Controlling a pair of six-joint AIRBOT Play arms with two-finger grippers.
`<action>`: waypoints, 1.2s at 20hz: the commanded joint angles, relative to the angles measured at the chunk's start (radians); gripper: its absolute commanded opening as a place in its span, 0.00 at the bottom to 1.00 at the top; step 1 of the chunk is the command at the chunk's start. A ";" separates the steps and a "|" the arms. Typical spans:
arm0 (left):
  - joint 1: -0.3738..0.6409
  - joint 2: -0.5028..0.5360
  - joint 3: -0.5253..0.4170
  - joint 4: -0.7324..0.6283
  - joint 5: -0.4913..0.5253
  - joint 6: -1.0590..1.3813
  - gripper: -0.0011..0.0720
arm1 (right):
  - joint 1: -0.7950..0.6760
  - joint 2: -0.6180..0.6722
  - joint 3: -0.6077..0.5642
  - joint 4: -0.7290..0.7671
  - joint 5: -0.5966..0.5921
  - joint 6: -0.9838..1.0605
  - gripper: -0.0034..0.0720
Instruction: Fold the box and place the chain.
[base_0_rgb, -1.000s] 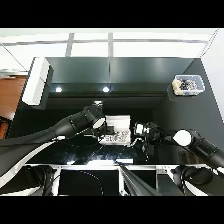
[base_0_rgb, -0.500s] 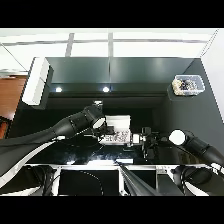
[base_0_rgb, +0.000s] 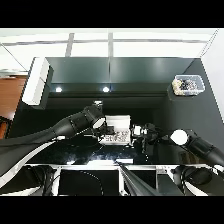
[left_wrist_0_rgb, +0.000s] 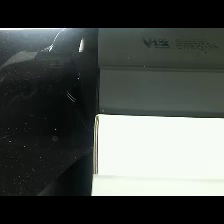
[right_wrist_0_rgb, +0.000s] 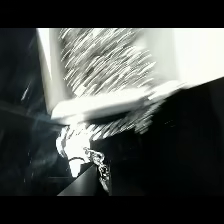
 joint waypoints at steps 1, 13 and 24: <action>0.000 0.000 0.000 0.000 0.000 0.000 0.06 | -0.024 0.049 0.060 -0.026 0.079 0.157 0.11; 0.000 0.000 0.000 0.000 0.001 0.000 0.06 | -0.109 0.068 0.580 0.121 0.521 0.631 0.11; 0.000 0.000 0.000 0.000 0.027 0.000 0.06 | 0.017 0.007 0.401 0.104 0.316 0.715 0.55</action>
